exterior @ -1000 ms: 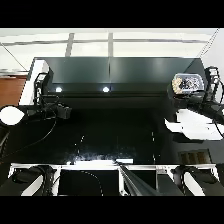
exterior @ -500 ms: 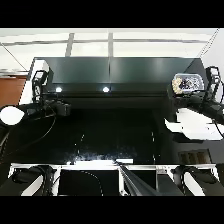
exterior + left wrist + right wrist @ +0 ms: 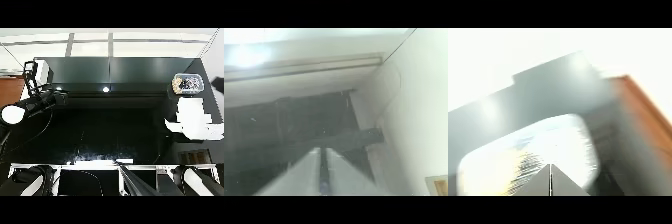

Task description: Fold the box and place the chain.

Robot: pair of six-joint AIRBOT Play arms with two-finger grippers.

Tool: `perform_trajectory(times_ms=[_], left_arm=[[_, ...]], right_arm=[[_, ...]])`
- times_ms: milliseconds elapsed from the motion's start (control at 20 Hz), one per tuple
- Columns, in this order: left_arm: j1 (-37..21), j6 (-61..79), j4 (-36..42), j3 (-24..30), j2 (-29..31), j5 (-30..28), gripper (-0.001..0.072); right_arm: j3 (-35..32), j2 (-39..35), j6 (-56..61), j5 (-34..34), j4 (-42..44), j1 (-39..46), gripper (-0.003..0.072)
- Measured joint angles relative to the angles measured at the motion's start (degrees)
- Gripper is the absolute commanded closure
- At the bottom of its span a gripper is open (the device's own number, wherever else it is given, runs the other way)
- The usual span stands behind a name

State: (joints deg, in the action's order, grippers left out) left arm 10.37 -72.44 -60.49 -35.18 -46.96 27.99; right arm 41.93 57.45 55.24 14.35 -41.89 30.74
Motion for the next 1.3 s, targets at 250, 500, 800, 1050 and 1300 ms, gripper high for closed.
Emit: perform_trajectory(times_ms=[250, 500, 800, 1050, 1300], left_arm=[[0.0, 0.0, 0.9, 0.0, -0.2, 0.1, -0.0004], [0.0, 0.0, 1.4, 0.0, -0.3, 0.9, -0.0003], [0.0, 0.0, 1.4, 0.0, -0.3, 1.1, -0.0003], [0.0, 0.0, 1.5, 0.0, -0.3, 1.2, -0.0002], [0.0, 0.0, 1.5, 0.0, -0.3, 2.6, 0.0004]], right_arm=[[13.7, 15.2, 4.8, 24.2, -6.4, 22.6, -0.0034], [25.3, 29.0, 6.7, 46.5, -22.9, 30.4, -0.0034], [31.1, 37.4, -1.1, 59.6, -20.7, 32.0, -0.0034], [31.9, 39.2, -4.3, 64.8, -20.0, 32.0, 0.0194], [32.1, 39.5, -5.4, 67.6, -19.5, 30.8, 0.0683]])
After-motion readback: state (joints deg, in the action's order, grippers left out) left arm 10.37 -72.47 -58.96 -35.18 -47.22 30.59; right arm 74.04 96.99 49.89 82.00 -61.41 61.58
